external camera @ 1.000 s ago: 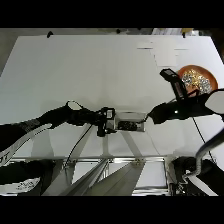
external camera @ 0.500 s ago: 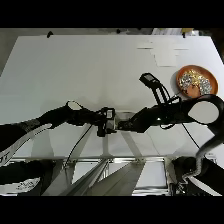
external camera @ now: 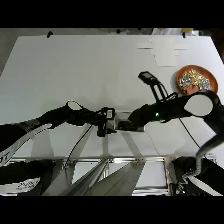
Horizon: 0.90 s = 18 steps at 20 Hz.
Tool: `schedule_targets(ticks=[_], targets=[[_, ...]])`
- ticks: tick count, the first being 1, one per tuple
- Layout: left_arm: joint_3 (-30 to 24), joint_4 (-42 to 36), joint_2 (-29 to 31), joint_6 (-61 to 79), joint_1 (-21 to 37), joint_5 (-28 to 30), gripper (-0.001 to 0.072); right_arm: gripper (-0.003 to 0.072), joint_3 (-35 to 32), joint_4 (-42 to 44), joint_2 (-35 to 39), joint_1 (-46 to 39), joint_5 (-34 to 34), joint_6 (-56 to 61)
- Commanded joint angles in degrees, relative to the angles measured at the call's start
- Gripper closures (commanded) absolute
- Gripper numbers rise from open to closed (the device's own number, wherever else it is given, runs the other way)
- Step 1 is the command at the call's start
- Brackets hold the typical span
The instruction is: Fold the box and place the chain.
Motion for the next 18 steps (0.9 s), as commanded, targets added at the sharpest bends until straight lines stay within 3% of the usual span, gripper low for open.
schedule_targets(ticks=[1,2,3,7,10,11,13,18], targets=[[0.1,0.0,0.0,0.0,0.0,0.0,0.0497,0.0529,3.8,-0.4,-0.1,-9.5,0.7,-2.0],[0.1,0.0,0.0,0.0,0.0,0.0,0.0497,0.0556,4.1,-1.4,-0.1,-12.7,-0.3,-2.7],[0.1,0.0,0.0,0.0,0.0,0.0,0.0497,0.0642,4.1,-4.4,-0.3,-15.6,-1.5,-2.7],[0.1,0.0,0.0,0.0,0.0,0.0,0.0497,0.0671,3.0,-23.4,-4.3,-21.2,-2.2,1.7],[0.1,0.0,0.0,0.0,0.0,0.0,0.0497,0.0666,0.3,-27.1,-9.2,-21.4,-5.8,3.5],[0.1,0.0,0.0,0.0,0.0,0.0,0.0497,0.0595,-0.5,-27.1,-11.1,-21.4,-7.5,3.5],[0.1,0.0,0.0,0.0,0.0,0.0,0.0497,0.0288,-1.1,-27.1,-14.4,-21.4,-9.3,3.5],[0.1,0.0,0.0,0.0,0.0,0.0,0.0497,0.027,-1.1,-27.1,-21.5,-21.4,-11.1,4.0]])
